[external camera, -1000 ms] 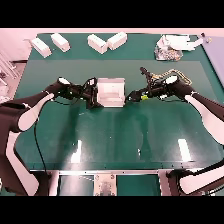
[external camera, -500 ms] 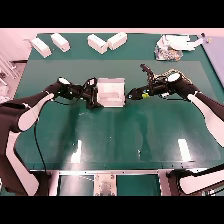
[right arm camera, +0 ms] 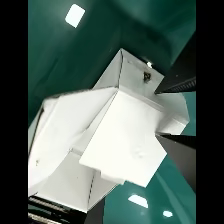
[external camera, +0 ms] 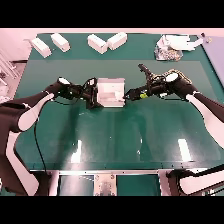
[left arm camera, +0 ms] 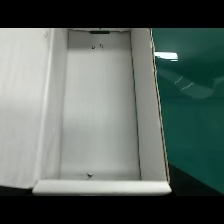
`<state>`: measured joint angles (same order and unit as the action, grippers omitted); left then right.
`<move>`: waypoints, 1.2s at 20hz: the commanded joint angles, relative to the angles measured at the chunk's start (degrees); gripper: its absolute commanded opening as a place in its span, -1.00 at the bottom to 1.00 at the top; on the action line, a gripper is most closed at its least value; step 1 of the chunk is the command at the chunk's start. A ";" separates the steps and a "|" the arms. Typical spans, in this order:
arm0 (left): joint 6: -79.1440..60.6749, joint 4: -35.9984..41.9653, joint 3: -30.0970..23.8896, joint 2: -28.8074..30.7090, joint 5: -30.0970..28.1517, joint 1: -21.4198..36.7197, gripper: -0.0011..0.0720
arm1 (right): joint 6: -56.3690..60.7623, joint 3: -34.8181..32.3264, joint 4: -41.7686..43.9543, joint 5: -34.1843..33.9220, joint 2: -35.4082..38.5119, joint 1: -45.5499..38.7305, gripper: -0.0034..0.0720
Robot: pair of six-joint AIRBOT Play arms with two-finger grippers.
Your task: Fold the box and place the chain.
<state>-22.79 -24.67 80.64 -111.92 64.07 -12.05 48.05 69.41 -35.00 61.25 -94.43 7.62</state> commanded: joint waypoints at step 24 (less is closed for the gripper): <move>0.02 0.04 0.00 0.02 0.11 0.02 0.33 | 16.83 6.19 -19.93 -5.40 0.02 8.04 0.13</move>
<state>-22.74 -24.58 80.64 -111.92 64.16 -12.03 59.44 73.34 -48.01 56.55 -94.41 13.56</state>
